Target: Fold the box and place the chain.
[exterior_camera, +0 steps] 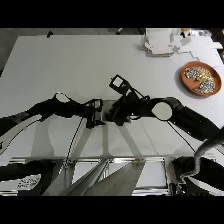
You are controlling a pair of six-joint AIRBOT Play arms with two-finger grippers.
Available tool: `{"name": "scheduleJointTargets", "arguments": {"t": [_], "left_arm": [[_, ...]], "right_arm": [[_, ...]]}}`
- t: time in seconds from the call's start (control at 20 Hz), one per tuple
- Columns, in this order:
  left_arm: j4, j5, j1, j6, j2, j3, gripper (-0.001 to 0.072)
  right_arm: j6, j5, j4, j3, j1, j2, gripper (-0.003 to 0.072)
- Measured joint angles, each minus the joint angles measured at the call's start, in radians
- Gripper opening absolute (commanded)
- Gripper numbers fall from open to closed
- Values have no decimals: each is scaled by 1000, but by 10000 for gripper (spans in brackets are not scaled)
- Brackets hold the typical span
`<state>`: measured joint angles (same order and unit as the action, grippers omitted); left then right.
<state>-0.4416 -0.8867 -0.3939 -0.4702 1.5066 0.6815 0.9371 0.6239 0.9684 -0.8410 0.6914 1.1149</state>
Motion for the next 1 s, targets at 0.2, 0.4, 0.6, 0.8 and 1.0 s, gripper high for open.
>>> {"name": "scheduleJointTargets", "arguments": {"t": [0.2, 0.4, 0.6, 0.8, 1.0], "left_arm": [[0, 0, 0, 0, 0, 0, 204], [0, 0, 0, 0, 0, 0, 204], [0, 0, 0, 0, 0, 0, 204], [0, 0, 0, 0, 0, 0, 204], [0, 0, 0, 0, 0, 0, 204]], "right_arm": [[-55, 126, -2, -116, -80, 1, 140], [-184, 116, -41, -167, -140, 32, 24], [-239, 126, -53, -181, -166, 132, 24], [-267, 175, -55, -184, -173, 201, 23], [-317, 251, -53, -185, -175, 220, 61]]}}
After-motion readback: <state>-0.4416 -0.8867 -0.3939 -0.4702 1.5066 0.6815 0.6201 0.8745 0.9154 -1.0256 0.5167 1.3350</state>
